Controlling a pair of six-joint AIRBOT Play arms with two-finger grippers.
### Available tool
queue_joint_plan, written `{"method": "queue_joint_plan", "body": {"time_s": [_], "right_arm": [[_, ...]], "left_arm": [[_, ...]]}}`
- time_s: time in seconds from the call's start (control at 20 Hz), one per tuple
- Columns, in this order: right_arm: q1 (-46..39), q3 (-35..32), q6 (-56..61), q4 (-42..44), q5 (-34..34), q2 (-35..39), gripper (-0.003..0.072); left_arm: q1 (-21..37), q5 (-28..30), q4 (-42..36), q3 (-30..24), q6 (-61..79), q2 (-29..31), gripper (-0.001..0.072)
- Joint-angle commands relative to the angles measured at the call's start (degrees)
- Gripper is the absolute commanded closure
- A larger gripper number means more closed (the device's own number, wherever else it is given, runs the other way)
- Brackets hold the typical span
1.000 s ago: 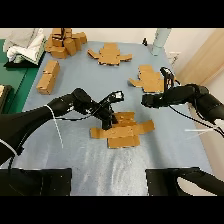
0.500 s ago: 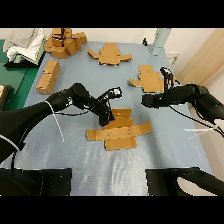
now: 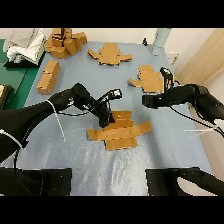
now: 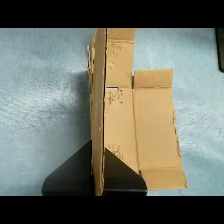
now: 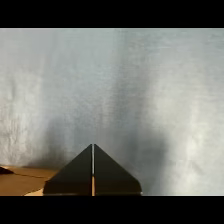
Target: Fold the box.
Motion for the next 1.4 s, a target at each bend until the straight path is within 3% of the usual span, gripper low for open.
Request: {"method": "queue_joint_plan", "body": {"time_s": [0.0,0.1,0.2,0.5,0.95,1.35], "right_arm": [[-0.02,-0.07,-0.48,-0.7,-8.11,0.0,0.0683],[0.37,-1.92,-1.36,-0.72,-13.07,0.24,0.0683],[1.66,-5.9,-1.33,-0.66,-13.88,0.31,0.0683],[3.58,-15.91,-1.36,-0.76,-4.11,-0.26,0.0683],[3.58,-16.26,-1.36,-0.66,-3.34,0.63,0.0683],[3.58,-16.26,-1.36,0.39,-3.08,8.15,0.0683]], "left_arm": [[-0.02,-1.51,0.2,-0.02,-0.46,-0.02,0.0696],[0.0,-2.1,0.2,-0.02,-1.01,-0.02,0.0697],[0.0,-2.08,0.2,-0.02,-1.31,-0.02,0.0697],[0.0,-2.05,0.22,-0.02,-1.29,-0.02,0.0696],[0.48,-2.64,-0.07,1.36,-1.31,0.02,0.0696],[0.83,-3.06,-0.13,1.33,-1.07,-0.09,0.0696]]}}
